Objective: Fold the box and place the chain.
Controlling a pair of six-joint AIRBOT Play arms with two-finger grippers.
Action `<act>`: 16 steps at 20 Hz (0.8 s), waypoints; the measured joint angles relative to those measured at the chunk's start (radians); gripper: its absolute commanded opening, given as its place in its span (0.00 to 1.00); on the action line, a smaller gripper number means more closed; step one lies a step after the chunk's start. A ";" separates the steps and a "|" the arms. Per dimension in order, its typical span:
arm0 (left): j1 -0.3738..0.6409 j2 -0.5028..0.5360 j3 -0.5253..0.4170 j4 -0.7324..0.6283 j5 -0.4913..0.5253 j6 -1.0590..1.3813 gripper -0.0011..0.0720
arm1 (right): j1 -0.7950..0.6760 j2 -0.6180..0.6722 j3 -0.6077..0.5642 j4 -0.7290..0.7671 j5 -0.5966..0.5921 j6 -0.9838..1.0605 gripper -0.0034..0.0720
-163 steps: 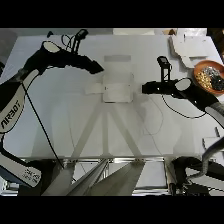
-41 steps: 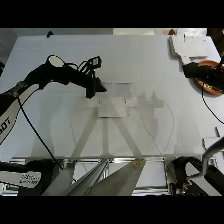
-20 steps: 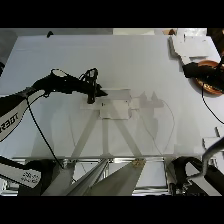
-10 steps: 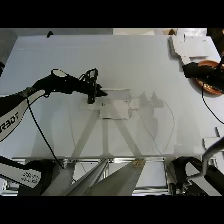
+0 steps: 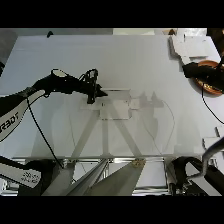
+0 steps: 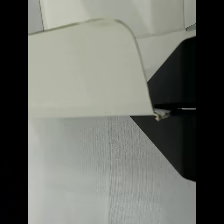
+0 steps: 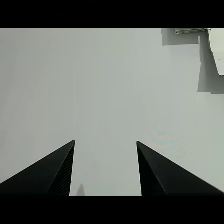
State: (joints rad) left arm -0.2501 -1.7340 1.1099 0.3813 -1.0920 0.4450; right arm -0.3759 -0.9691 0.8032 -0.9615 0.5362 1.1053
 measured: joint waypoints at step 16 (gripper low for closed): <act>0.000 0.000 0.000 0.000 -0.005 0.000 0.03 | 0.034 0.001 0.044 0.032 0.153 -0.097 0.99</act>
State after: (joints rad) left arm -0.2501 -1.7340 1.1099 0.3813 -1.0966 0.4450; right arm -0.3424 -0.9680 0.8471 -0.9298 0.6888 1.0088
